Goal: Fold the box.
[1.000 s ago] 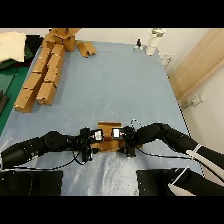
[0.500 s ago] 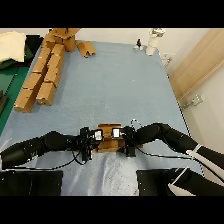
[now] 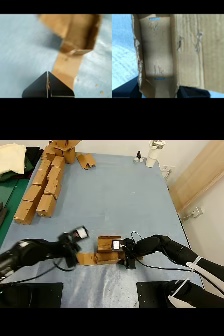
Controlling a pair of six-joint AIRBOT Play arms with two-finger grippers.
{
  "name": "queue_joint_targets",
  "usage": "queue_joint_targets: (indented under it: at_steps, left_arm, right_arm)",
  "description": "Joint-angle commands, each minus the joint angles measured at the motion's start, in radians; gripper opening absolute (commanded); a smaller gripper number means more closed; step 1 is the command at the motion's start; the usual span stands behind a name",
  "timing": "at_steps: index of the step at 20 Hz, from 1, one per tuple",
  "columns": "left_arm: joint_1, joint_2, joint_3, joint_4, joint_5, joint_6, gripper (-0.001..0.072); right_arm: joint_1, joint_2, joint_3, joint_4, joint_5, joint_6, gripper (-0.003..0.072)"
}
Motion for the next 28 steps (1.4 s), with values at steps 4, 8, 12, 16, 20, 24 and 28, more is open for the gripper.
queue_joint_targets:
  at_steps: [4, 8, 12, 16, 20, 24, 28]
  left_arm:
    - [0.235, 0.157, -0.024, 0.101, -0.413, -0.806, 0.0011]
    - [0.188, 0.047, -0.068, -0.119, -0.292, -0.802, 0.0010]
    - [0.101, -0.077, -0.068, -0.198, -0.169, -0.802, 0.0010]
    - [0.021, -0.167, -0.068, -0.268, -0.057, -0.799, 0.0010]
    - [-0.038, -0.196, -0.067, -0.304, 0.058, -0.796, 0.0011]
    - [-0.040, -0.194, -0.065, -0.375, 0.080, -0.754, 0.0010]
    - [-0.040, -0.168, -0.040, -0.429, 0.039, -0.719, 0.0011]
  right_arm:
    - [0.001, -0.001, -0.001, 0.000, 0.000, 0.000, 0.0502]
    - [0.001, -0.001, -0.001, 0.000, 0.000, 0.000, 0.0503]
    - [0.001, -0.001, -0.001, 0.000, 0.000, 0.000, 0.0503]
    - [0.001, -0.001, -0.001, 0.000, 0.000, 0.000, 0.0503]
    - [0.001, -0.001, -0.001, 0.000, 0.000, 0.000, 0.0502]
    - [0.001, -0.001, -0.001, 0.000, 0.000, 0.000, 0.0502]
    - [0.001, -0.001, -0.001, 0.000, 0.000, 0.000, 0.0502]
